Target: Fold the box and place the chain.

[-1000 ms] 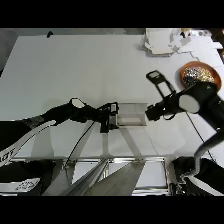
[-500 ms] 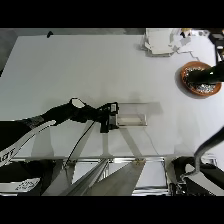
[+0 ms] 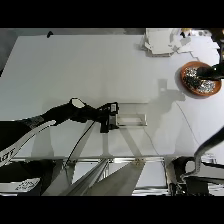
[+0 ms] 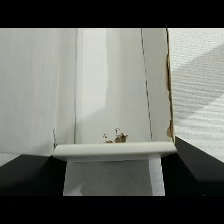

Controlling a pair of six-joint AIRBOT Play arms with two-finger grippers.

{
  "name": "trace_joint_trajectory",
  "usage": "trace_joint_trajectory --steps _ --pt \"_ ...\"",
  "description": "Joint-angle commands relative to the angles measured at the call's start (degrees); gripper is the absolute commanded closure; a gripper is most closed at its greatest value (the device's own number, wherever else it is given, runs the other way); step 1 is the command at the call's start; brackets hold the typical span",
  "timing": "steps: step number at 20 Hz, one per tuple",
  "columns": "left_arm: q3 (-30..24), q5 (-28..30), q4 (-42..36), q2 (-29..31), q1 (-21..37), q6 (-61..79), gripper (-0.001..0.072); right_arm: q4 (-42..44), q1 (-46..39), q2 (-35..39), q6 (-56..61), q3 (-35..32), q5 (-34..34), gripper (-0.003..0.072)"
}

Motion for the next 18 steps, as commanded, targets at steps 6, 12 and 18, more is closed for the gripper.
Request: trace_joint_trajectory --steps 6,12,18 --pt "0.0 0.0 0.0 0.0 0.0 0.0 0.0558 0.5 -3.4 -12.9 6.5 6.8 -0.9 0.0522" --pt "0.0 0.0 0.0 0.0 0.0 0.0 0.0558 8.2 -6.4 -13.2 1.2 6.8 0.7 0.0517" --pt "0.0 0.0 0.0 0.0 0.0 0.0 0.0558 10.1 -6.3 -14.7 0.3 6.8 0.6 0.0517"
